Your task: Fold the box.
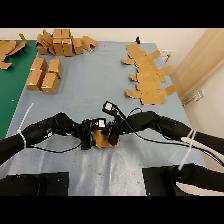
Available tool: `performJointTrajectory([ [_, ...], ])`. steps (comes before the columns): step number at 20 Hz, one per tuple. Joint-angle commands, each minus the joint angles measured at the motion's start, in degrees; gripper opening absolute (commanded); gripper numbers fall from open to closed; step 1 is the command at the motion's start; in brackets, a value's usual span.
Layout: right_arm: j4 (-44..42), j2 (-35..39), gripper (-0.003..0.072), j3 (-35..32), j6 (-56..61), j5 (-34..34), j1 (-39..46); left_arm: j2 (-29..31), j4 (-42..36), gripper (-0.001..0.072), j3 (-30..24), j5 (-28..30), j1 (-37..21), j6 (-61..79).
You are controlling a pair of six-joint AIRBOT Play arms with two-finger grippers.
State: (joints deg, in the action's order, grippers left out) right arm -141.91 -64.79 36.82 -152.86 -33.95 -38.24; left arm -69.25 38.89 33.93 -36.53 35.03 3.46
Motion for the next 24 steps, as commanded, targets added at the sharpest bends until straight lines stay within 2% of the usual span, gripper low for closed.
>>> performJointTrajectory([
  [1,3.98,5.38,0.0001,-3.98,0.33,9.14,-2.64,0.02,0.04,0.0513,0.04,-0.02,0.0,0.02],
  [5,9.7,14.69,0.0001,-11.3,0.31,13.16,-5.49,0.02,0.04,0.0513,0.04,-0.02,0.0,0.02],
  [8,10.99,18.12,0.0005,-13.07,0.28,13.42,-6.08,0.02,0.04,0.0513,0.04,0.0,0.0,0.02],
  [9,11.06,18.18,0.0047,-12.83,0.22,13.42,-6.08,0.02,0.04,0.0513,0.04,0.0,-0.02,0.02],
  [11,12.35,18.21,0.0262,-12.72,-1.49,13.27,-6.08,0.02,0.04,0.0514,0.04,0.0,0.0,0.02],
  [12,14.01,18.21,0.0311,-12.72,-2.38,12.98,-6.08,0.02,0.04,0.0513,0.04,0.0,-0.02,0.02],
  [15,17.59,18.21,0.0311,-12.52,-3.23,12.61,-6.08,0.02,0.04,0.0513,0.04,0.0,-0.02,0.02],
  [19,17.94,18.34,0.0312,-12.02,-3.89,8.68,-6.12,0.02,0.07,0.0513,0.04,0.0,0.0,0.02],
  [20,18.1,18.34,0.0441,-12.0,-3.91,8.52,-6.14,0.02,0.07,0.0514,0.04,0.0,0.0,0.02],
  [21,18.08,18.45,0.0537,-12.0,-4.85,8.55,-6.14,0.02,0.07,0.0513,0.04,0.0,-0.02,0.02],
  [24,18.12,18.56,0.0537,-11.76,-8.81,8.37,-6.19,0.02,0.04,0.0513,0.04,0.0,0.0,0.02],
])
